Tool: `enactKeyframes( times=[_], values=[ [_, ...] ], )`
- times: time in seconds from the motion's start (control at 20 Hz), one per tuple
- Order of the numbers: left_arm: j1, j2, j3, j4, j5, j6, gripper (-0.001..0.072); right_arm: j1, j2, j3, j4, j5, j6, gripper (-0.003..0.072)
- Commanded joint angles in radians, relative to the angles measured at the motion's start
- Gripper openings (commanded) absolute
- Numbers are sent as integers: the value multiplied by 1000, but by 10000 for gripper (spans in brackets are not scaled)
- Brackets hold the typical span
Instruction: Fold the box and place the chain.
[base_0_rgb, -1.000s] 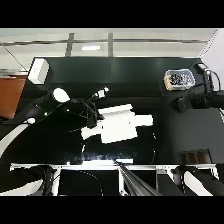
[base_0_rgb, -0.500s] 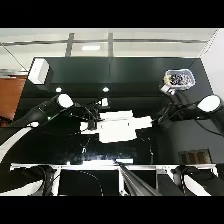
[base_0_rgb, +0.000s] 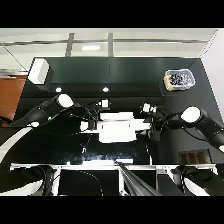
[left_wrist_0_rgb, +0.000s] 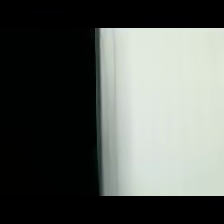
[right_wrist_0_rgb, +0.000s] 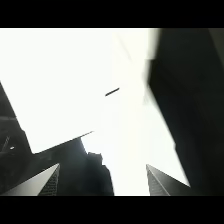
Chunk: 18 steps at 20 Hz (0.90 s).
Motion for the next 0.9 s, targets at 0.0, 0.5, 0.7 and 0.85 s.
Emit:
enactKeyframes(
  times=[0.0,0.5,0.7,0.85],
  values=[
    [0,-1,0,-1,-1,3,25,61,-1,-58,6,-72,-69,623],
    [0,-1,0,-1,-8,3,25,72,-1,-85,-58,-103,-111,622],
    [0,-1,0,-1,-8,3,25,72,-3,-104,-41,-89,-149,622],
    [0,-1,0,-1,-8,3,25,95,-25,-113,21,-92,-222,622]
  ],
)
